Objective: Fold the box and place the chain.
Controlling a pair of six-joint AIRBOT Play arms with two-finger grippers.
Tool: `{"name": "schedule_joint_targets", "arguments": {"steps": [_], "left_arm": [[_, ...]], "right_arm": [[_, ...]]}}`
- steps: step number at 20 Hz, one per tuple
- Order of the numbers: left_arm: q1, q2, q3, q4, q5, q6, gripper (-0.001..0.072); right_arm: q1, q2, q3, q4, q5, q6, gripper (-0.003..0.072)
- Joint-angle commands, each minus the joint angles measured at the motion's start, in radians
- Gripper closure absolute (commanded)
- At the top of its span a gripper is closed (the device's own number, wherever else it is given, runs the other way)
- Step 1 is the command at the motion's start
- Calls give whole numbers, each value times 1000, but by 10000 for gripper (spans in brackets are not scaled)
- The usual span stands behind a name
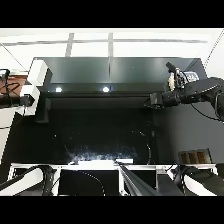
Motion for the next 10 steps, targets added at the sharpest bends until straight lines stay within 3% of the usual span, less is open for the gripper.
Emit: {"name": "schedule_joint_targets", "arguments": {"steps": [1,4,5,6,7,10], "left_arm": [[4,-117,104,-7,26,4,419],[2,-171,162,-76,-10,117,416],[2,-184,169,-91,-19,126,360],[2,-192,168,-90,-23,127,100],[2,-196,169,-90,-32,126,-5],[3,-151,183,-82,-45,126,-5]], "right_arm": [[2,1,0,0,0,1,661],[2,1,0,0,11,1,662],[2,1,0,0,18,1,662],[2,1,0,0,24,1,661],[2,1,0,0,31,1,662],[2,1,0,0,22,1,661]]}}
